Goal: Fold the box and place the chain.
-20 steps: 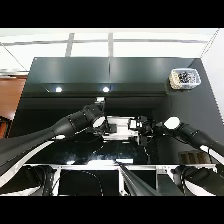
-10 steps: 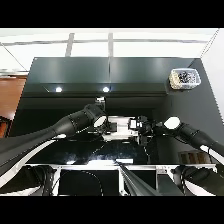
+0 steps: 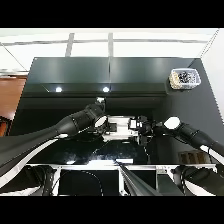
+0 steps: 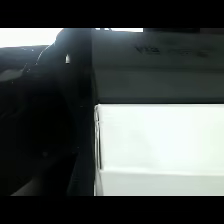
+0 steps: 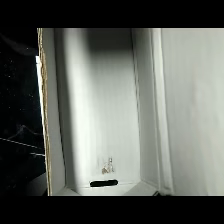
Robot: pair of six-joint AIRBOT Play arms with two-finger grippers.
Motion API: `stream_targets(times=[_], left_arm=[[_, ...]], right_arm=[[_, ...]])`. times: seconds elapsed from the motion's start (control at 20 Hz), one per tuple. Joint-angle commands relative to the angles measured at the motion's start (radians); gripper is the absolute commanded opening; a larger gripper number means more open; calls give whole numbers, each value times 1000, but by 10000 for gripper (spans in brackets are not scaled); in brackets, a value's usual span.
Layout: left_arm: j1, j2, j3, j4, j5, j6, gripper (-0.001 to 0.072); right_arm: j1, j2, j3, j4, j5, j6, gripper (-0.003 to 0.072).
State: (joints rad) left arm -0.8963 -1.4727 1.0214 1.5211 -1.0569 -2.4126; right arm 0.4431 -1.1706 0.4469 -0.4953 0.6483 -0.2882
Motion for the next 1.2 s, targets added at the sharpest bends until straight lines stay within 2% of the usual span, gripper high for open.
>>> stream_targets(times=[0.0,0.05,0.45,0.5,0.55,0.65,0.8,1.0,1.05,1.1,1.15], left_arm=[[0,-11,1,3,0,0,163],[0,-11,1,4,0,2,29],[0,-11,11,6,-3,30,29],[0,-11,11,6,-4,29,29],[0,-11,11,6,-4,30,29],[1,-11,11,9,-6,30,29],[0,-11,11,15,-10,30,29],[0,-11,11,15,-6,30,30],[0,-11,11,14,1,30,30],[0,-11,11,11,3,29,30],[0,-11,11,11,6,26,30]], right_arm=[[0,0,0,0,0,0,480],[0,0,0,0,0,0,480],[0,0,0,-5,0,7,484],[-1,2,0,-4,-5,25,633],[0,6,0,-4,-4,32,698],[0,40,3,-48,0,106,700],[-1,106,3,-249,48,200,698],[0,114,2,-290,61,179,695],[0,114,2,-281,61,168,657],[0,114,2,-275,53,168,657],[0,113,2,-265,47,168,588]])
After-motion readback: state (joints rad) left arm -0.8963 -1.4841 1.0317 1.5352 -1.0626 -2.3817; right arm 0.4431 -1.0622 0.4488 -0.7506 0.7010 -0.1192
